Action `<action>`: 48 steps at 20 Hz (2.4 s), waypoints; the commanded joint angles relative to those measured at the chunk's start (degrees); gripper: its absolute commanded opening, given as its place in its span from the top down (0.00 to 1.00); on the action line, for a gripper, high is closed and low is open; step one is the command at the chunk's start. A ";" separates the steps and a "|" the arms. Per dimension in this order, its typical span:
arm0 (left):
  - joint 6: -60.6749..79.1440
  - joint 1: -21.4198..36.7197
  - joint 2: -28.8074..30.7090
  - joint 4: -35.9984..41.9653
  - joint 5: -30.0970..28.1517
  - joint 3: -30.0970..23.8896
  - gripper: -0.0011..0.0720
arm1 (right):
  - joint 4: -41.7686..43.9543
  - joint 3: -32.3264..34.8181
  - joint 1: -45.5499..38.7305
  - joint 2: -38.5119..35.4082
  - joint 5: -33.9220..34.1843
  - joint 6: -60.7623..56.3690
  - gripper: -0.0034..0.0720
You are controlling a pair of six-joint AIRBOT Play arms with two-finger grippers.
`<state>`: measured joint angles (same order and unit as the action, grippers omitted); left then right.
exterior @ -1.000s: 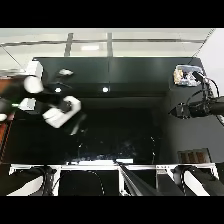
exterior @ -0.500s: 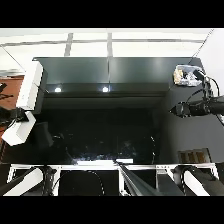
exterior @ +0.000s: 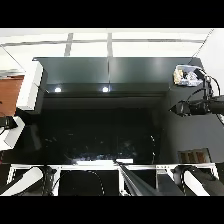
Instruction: Fold the box and place the chain.
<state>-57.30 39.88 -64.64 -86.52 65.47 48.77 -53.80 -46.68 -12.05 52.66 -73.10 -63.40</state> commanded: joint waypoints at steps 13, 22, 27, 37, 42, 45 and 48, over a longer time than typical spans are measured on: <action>9.09 -5.05 -4.07 13.62 -19.76 -1.09 0.13 | 0.04 0.02 -0.04 0.00 1.51 -2.62 0.93; -8.66 -15.13 2.12 17.97 -13.97 16.65 0.57 | 0.42 0.02 0.00 0.00 6.45 -2.54 0.93; -11.15 -24.48 8.04 28.09 -17.64 3.89 0.96 | -2.21 1.79 5.20 0.31 22.71 3.23 0.93; -7.43 -32.50 25.88 25.35 -31.95 -18.97 0.95 | -3.69 2.23 5.86 0.81 27.54 3.21 0.93; -7.43 -32.50 26.01 25.51 -32.17 -18.97 0.95 | -3.69 2.23 5.86 0.81 27.50 3.21 0.93; -7.43 -32.50 26.01 25.51 -32.17 -18.97 0.95 | -3.69 2.23 5.86 0.81 27.50 3.21 0.93; -7.43 -32.50 26.01 25.51 -32.17 -18.97 0.95 | -3.69 2.23 5.86 0.81 27.50 3.21 0.93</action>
<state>-64.75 7.40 -38.74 -60.97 33.45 29.87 -57.47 -44.45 -6.26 53.43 -45.65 -60.18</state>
